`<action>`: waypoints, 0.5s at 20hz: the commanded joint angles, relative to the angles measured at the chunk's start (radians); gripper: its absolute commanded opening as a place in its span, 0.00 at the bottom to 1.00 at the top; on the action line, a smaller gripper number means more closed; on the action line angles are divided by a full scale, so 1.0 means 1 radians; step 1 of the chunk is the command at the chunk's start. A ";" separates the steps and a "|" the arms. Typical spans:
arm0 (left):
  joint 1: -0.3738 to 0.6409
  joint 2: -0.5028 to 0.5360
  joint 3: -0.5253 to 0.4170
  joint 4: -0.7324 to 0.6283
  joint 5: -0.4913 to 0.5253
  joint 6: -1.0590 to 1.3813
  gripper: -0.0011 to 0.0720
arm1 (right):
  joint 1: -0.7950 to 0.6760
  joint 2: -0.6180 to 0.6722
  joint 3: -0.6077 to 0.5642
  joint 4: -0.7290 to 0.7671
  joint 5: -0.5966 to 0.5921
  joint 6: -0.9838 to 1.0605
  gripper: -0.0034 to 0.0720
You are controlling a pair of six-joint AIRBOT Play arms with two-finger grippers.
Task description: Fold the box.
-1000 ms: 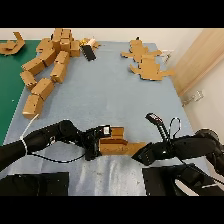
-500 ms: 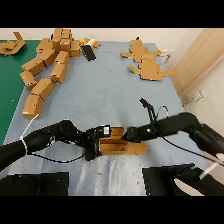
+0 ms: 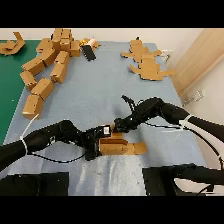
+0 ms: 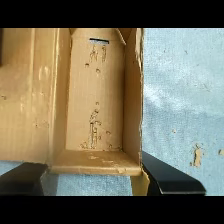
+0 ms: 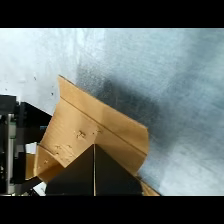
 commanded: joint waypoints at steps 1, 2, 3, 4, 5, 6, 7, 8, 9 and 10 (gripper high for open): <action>0.001 0.000 0.000 0.000 0.000 0.000 0.73 | 0.000 -0.042 -0.006 -0.007 0.006 -0.047 0.05; 0.001 0.000 0.000 0.000 0.000 0.000 0.73 | 0.001 -0.042 -0.015 -0.008 0.008 -0.048 0.05; 0.001 0.000 0.000 0.000 0.000 0.000 0.73 | 0.004 -0.042 -0.026 -0.010 0.014 -0.048 0.05; 0.001 0.000 0.000 0.000 0.000 0.000 0.73 | 0.006 -0.042 -0.037 -0.011 0.023 -0.048 0.05; 0.001 0.000 0.000 0.000 0.000 0.000 0.73 | 0.009 -0.041 -0.048 -0.018 0.044 -0.055 0.05; 0.001 0.000 0.000 0.000 0.000 0.000 0.73 | 0.010 -0.040 -0.055 -0.025 0.067 -0.056 0.05; 0.001 0.000 0.000 0.000 0.000 0.000 0.73 | 0.007 -0.037 -0.053 -0.033 0.084 -0.056 0.05; 0.001 0.000 0.000 0.000 0.000 0.000 0.73 | -0.002 -0.021 -0.050 -0.037 0.105 -0.056 0.05; 0.001 0.000 0.000 0.000 0.000 0.000 0.73 | -0.016 0.006 -0.040 -0.053 0.126 -0.056 0.05; 0.001 0.000 0.000 0.000 0.000 0.000 0.73 | -0.037 0.042 -0.024 -0.080 0.142 -0.055 0.05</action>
